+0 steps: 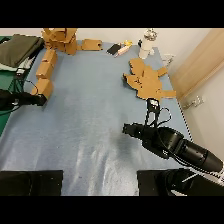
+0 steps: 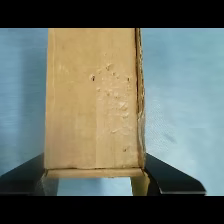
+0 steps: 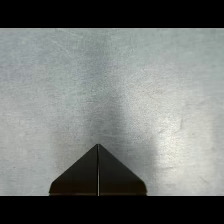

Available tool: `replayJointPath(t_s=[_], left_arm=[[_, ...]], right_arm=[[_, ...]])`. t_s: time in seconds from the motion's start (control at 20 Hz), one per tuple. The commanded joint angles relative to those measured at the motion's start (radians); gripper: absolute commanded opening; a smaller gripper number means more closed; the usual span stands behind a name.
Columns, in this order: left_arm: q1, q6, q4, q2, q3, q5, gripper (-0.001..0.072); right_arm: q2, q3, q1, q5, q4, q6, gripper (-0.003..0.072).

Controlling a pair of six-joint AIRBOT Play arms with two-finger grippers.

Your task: Fold the box.

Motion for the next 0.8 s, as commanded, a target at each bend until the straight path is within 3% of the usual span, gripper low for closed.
replayJointPath(t_s=[0.0,0.45,0.75], left_arm=[[0.077,-0.077,0.065,-0.112,0.124,-0.010,0.0512],[0.055,-0.112,0.058,-0.338,0.342,-0.003,0.0511],[0.042,-0.111,0.066,-0.393,0.370,0.031,0.0513]], right_arm=[[0.000,0.001,0.000,0.003,-0.014,0.000,0.0003],[0.000,0.001,0.000,0.051,-0.029,0.000,0.0003],[0.000,0.001,0.000,0.080,-0.038,0.000,0.0002]])
